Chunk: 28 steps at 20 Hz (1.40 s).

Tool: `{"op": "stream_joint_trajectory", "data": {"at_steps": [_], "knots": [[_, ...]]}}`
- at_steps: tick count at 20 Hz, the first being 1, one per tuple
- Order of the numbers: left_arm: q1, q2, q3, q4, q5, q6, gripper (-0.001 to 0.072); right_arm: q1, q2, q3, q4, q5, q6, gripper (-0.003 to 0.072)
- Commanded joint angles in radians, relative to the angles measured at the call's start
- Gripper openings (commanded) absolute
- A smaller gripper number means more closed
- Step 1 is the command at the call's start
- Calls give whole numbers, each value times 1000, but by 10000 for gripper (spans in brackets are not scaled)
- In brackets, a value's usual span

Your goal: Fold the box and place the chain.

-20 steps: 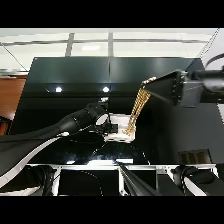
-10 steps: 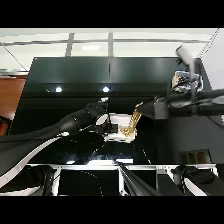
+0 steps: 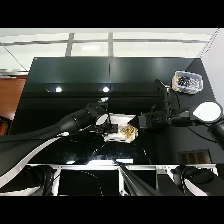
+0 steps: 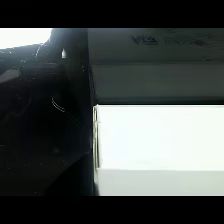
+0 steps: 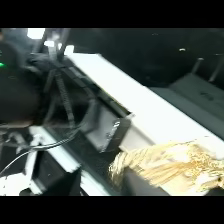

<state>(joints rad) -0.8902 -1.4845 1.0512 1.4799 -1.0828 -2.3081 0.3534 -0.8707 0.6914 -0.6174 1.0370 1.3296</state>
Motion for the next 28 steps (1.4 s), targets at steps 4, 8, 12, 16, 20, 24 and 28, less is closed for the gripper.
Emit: {"op": "stream_joint_trajectory", "data": {"at_steps": [4,8,12,16,20,24,28], "knots": [[0,0,0,0,0,0,31,-212,10,5,-131,166,-109,321],[0,0,0,0,1,0,31,-267,23,-109,-312,118,-354,321],[0,0,0,0,1,0,31,-172,16,-232,-345,-109,-611,698],[0,0,0,0,0,0,31,-58,-29,-268,-324,-237,-1118,697],[0,0,0,0,1,0,31,-25,-144,-268,-68,-275,-1418,697],[0,0,0,0,0,0,31,-21,-192,-267,-23,-282,-1501,697],[0,0,0,0,1,0,31,-19,-225,-267,-11,-314,-1510,696]]}}
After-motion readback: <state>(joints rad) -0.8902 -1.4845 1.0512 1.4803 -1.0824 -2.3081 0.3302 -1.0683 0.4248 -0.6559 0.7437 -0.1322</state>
